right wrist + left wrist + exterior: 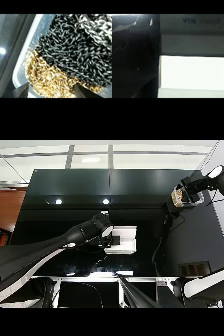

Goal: Fold the box and place the chain.

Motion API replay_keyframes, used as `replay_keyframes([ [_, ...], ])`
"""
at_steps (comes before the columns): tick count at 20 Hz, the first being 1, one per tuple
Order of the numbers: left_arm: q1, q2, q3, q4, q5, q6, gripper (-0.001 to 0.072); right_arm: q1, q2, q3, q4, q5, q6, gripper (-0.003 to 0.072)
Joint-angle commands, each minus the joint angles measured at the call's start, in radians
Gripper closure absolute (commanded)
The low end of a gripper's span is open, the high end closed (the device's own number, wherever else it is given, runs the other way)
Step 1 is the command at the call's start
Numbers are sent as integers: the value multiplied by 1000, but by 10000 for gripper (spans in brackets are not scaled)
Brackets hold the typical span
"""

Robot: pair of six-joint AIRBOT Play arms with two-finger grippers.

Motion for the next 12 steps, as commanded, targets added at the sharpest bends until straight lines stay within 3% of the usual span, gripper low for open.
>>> replay_keyframes([
  [1, 1, 0, 0, 0, 1, 0, 682, 4, -16, 0, 0, 8, -17, 69],
  [2, 1, 0, 0, 0, 1, 0, 682, 4, -20, 0, 1, 14, -20, 70],
  [3, 1, 0, 0, 0, 1, 0, 682, 4, -21, 0, 2, 19, -36, 194],
  [4, 1, 0, 0, 0, 1, 0, 682, 4, -21, 0, 2, 21, -44, 206],
  [5, 1, 0, 0, 0, 1, 0, 682, 4, -21, 1, 8, 26, -64, 341],
  [6, 1, 0, 0, 0, 0, 0, 682, 2, -18, 1, 20, 33, -108, 682],
  [12, 1, 0, 0, 0, 0, 0, 682, -14, 95, 1, 63, 81, -381, 684],
])
